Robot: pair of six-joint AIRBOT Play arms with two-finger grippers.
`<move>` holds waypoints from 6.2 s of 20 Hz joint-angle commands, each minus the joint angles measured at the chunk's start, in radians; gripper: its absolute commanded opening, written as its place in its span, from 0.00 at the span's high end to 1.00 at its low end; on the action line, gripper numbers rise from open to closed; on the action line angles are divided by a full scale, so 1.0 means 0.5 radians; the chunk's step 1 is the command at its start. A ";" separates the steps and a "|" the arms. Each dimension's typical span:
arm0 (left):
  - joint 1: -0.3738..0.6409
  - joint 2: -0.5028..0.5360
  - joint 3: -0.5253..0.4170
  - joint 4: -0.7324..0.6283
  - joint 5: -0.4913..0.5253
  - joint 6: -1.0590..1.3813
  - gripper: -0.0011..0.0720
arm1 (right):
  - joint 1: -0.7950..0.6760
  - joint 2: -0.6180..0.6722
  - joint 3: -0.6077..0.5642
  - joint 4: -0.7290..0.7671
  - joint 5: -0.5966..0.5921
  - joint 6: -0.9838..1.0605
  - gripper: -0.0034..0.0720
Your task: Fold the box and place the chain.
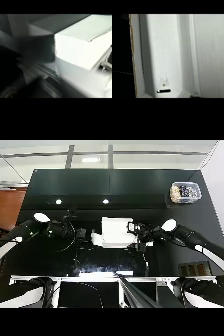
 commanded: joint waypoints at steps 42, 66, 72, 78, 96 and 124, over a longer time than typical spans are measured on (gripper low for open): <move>-0.806 -0.019 0.414 0.817 0.690 -1.051 0.04 | 0.002 -0.001 -0.001 0.005 -0.003 0.002 0.71; -0.974 -0.017 0.701 1.348 0.426 -1.544 0.03 | 0.002 -0.001 -0.001 0.006 -0.014 0.009 0.71; -0.790 0.089 0.728 1.318 0.189 -1.540 0.03 | 0.002 -0.001 -0.001 0.006 -0.014 0.009 0.71; -0.426 0.475 0.706 1.501 -0.186 -1.437 0.30 | 0.002 -0.001 -0.001 0.006 -0.014 0.009 0.71; 0.121 0.017 -0.108 0.215 0.175 -0.508 0.95 | 0.002 -0.001 -0.001 0.006 -0.014 0.009 0.71; -0.188 -0.085 0.090 -0.296 0.059 0.005 0.04 | 0.002 -0.001 -0.001 0.006 -0.014 0.009 0.71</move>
